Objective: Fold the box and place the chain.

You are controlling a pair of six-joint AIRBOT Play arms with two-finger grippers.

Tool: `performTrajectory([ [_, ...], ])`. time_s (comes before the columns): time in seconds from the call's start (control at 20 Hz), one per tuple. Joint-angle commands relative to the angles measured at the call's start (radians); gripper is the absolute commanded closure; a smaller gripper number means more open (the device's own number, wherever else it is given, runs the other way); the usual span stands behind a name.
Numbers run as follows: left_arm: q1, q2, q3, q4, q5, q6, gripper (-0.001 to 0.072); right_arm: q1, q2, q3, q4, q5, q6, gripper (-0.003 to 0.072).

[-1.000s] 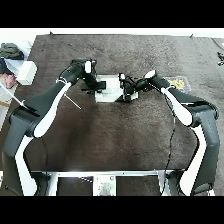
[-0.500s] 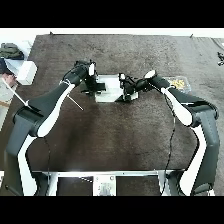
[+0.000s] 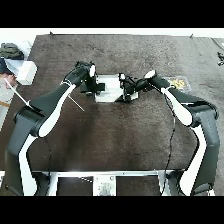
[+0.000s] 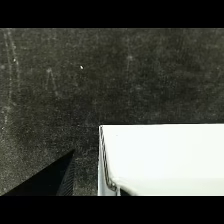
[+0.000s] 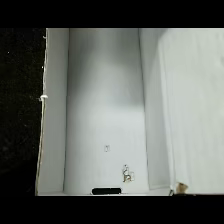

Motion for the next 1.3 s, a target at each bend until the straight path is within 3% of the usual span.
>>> performTrajectory([
  [0.0,0.001,0.000,0.001,0.006,-0.003,-0.010,0.0487,0.000,-0.001,0.000,0.000,0.000,0.000,0.0413],
  [0.05,0.001,0.000,0.001,0.006,-0.006,-0.010,0.0581,0.000,-0.001,0.000,0.000,0.000,0.000,0.0413],
  [0.15,0.001,0.000,0.001,0.005,-0.005,-0.010,0.0608,0.000,-0.001,0.000,0.000,0.000,0.000,0.0413],
  [0.25,0.001,0.000,0.001,0.004,-0.008,-0.009,0.0697,0.000,0.000,0.000,0.000,0.000,0.000,0.0413],
  [0.5,0.001,0.001,0.004,-0.018,0.003,-0.003,0.0695,0.000,-0.001,0.000,0.000,0.000,0.000,0.0413],
  [0.55,0.001,0.001,0.011,-0.032,0.001,0.024,0.0599,0.000,-0.001,0.000,0.000,0.000,0.000,0.0413],
  [0.6,0.001,0.002,0.021,-0.049,-0.003,0.054,0.0398,0.000,-0.001,0.000,0.000,0.000,0.000,0.0414],
  [1.05,0.004,0.022,0.092,-0.041,-0.161,0.402,0.0388,0.000,-0.001,0.000,0.000,0.000,0.000,0.0413],
  [1.1,0.004,0.042,0.094,-0.040,-0.177,0.429,0.0093,0.000,0.000,0.000,0.000,0.000,0.000,0.0413],
  [1.15,0.004,0.062,0.095,-0.040,-0.182,0.454,0.0006,0.000,-0.001,0.000,0.000,0.000,0.000,0.0413],
  [1.25,0.004,0.118,0.095,-0.028,-0.175,0.502,-0.0011,0.000,-0.001,0.000,0.000,0.000,0.000,0.0413],
])
